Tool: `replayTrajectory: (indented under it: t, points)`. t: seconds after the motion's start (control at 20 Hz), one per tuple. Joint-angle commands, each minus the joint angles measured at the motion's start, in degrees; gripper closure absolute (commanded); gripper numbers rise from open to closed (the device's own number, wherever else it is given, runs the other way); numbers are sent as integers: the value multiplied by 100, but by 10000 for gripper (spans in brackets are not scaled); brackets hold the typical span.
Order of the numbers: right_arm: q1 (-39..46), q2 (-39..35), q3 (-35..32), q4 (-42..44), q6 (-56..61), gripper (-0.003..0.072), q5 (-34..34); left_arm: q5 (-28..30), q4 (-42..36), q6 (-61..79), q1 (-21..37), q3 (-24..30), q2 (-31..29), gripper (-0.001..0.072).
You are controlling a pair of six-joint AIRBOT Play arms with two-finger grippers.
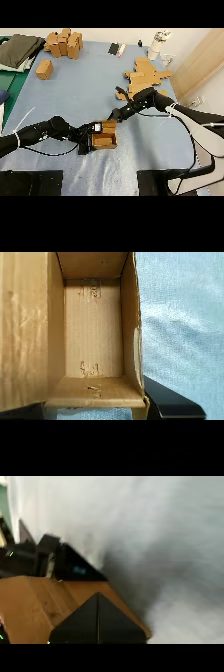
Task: Fold the box.
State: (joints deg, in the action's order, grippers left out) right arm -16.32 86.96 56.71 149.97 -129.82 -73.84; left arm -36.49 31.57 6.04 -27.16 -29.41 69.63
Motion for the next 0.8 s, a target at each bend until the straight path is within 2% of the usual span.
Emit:
replayTrajectory:
  t: [0.0,0.25,0.35,0.45,0.6,0.65,0.7,0.75]
  points:
    - [-597,-796,-535,-310,-981,688,391,0,0,2,0,0,2,185]
    - [-1958,-3045,-2197,-2041,-791,688,3217,0,0,2,0,0,2,184]
    - [-2555,-3630,-2623,-3147,-136,688,4192,0,0,2,0,0,2,184]
    - [-3147,-3941,-2824,-4767,1051,688,4669,0,2,2,0,0,2,184]
    - [-4052,-4098,-2846,-7410,2916,687,4771,0,0,0,0,0,2,184]
    - [-4319,-4107,-2846,-7969,3204,684,4752,2,0,2,0,0,2,184]
    - [-4557,-4107,-2846,-8255,3224,623,4739,0,0,2,0,0,2,184]
    - [-4730,-4100,-2846,-8334,3217,418,4739,0,0,2,0,0,2,184]
